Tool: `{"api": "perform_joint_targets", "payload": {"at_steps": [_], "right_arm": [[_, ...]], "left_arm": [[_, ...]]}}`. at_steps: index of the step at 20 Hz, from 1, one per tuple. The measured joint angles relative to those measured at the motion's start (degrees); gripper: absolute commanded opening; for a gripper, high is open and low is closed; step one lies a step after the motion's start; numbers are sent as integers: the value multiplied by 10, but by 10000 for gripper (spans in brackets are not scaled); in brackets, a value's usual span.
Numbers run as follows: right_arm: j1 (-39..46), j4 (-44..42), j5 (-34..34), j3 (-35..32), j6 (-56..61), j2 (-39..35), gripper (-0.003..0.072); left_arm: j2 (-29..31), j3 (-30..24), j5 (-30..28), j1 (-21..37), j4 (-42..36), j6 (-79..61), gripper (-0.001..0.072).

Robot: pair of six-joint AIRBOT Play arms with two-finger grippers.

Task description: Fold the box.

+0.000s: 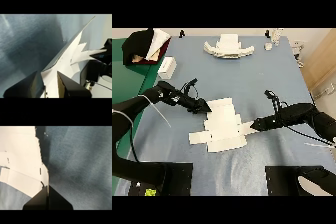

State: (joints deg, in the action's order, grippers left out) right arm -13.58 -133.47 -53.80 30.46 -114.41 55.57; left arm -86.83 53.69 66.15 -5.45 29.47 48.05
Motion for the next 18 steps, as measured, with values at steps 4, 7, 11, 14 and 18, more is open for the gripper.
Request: {"api": "perform_joint_targets", "payload": {"at_steps": [4,7,11,14,18], "right_arm": [[-2,2,3,-1,4,-2,-1],[-2,2,4,-2,4,-2,0],[-2,2,3,-1,4,-2,0],[-2,2,2,-1,4,-2,0],[-3,4,3,-1,4,-2,274]], "left_arm": [[-46,55,79,-17,-2,-36,284],[-69,89,123,-30,14,-46,283],[-82,113,155,-40,45,-53,18],[-85,119,169,-43,56,-65,13],[-87,121,177,-44,64,-80,14]]}}
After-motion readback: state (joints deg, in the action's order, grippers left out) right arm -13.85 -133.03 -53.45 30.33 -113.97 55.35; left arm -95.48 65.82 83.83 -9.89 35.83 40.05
